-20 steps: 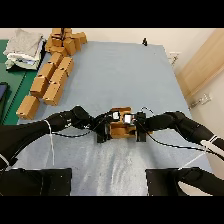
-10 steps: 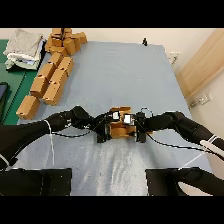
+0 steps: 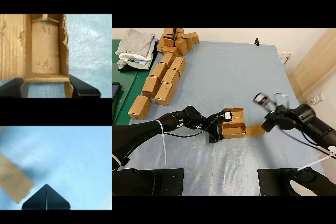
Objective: Fold the box.
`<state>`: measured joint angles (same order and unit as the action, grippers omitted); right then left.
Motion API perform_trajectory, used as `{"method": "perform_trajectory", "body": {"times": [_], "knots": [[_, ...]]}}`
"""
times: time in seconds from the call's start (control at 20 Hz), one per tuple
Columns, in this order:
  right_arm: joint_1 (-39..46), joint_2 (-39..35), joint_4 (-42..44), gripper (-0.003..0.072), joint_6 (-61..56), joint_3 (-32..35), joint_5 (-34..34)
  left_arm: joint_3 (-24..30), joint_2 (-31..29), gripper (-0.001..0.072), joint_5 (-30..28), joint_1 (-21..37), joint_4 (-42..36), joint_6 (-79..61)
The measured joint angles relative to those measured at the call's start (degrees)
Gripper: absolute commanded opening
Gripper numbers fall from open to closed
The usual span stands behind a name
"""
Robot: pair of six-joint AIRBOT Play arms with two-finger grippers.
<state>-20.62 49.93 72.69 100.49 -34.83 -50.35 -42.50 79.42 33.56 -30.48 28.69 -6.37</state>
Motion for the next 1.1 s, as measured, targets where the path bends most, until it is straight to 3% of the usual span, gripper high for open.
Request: {"method": "perform_trajectory", "body": {"times": [0.1, 0.2, 0.4, 0.7, 0.8, 0.95, 1.05, 1.1], "knots": [[4.96, 1.79, 0.74, 0.0002, -9.14, -0.09, -1.99, 0.0, 0.0, 0.0422, 0.0, 0.0, 0.0, 0.0], [8.72, 5.22, 8.07, 0.0002, -11.89, -0.13, -3.34, 0.0, 0.0, 0.0422, 0.0, 0.0, 0.0, 0.0], [9.88, 11.08, 28.52, 0.0002, -5.97, -0.17, -4.28, 0.0, 0.0, 0.0422, 0.0, 0.0, 0.0, 0.0], [5.79, 11.37, 40.06, 0.0004, -1.88, -0.24, -4.44, 0.0, 0.0, 0.0422, -0.02, 0.0, 0.0, 0.0], [5.18, 10.62, 41.42, 0.019, -1.53, -0.66, -5.09, 0.0, 0.0, 0.0422, -0.02, 0.0, 0.0, 0.0], [4.72, 8.63, 42.12, 0.0201, -1.29, -2.4, -5.88, 0.0, 0.0, 0.0422, -0.02, 0.0, 0.0, -0.02], [4.66, 7.91, 41.86, 0.03, -1.68, -3.76, -6.14, 0.0, 0.0, 0.0422, -0.02, 0.0, 0.0, 0.0], [4.63, 7.69, 41.72, 0.0306, -2.1, -4.28, -6.21, 0.0, 0.0, 0.0422, -0.02, 0.0, 0.0, -0.02]]}}
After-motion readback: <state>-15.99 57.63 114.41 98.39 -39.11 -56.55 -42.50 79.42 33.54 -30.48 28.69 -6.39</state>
